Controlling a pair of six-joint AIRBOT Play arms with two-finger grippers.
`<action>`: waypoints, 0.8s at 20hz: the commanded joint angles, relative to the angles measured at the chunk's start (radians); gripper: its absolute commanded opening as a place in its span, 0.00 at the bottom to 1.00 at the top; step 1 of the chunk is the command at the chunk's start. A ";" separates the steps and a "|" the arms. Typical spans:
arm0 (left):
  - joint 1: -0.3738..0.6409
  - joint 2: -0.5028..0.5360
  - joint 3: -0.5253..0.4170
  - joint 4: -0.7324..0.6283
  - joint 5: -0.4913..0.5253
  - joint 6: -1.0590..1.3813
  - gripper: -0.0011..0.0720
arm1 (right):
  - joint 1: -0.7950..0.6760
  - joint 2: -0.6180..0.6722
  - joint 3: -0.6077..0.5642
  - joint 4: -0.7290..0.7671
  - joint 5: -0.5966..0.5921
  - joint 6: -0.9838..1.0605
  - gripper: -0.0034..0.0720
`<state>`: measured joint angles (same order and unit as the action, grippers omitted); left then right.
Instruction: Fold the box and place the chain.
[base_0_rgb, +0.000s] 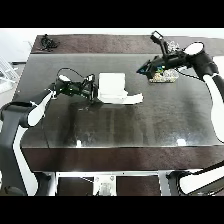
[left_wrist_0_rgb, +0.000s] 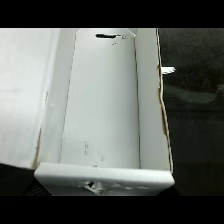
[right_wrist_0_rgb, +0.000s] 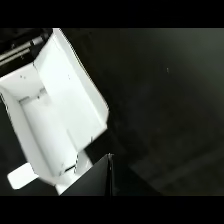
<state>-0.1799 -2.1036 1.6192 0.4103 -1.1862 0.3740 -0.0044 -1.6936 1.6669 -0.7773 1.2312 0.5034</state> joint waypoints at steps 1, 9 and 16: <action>0.000 0.000 0.000 0.000 0.000 0.000 0.89 | -0.048 0.025 -0.075 -0.028 0.068 0.074 0.38; 0.000 0.000 0.000 0.000 0.000 0.000 0.89 | 0.060 -0.033 -0.317 -0.017 -0.133 -0.465 0.66; 0.000 0.000 0.000 0.000 0.000 0.000 0.89 | 0.096 -0.120 -0.316 0.074 -0.208 -0.584 0.66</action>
<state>-0.1799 -2.1036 1.6192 0.4103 -1.1862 0.3740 0.0784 -1.7905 1.3563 -0.7357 1.0687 -0.0208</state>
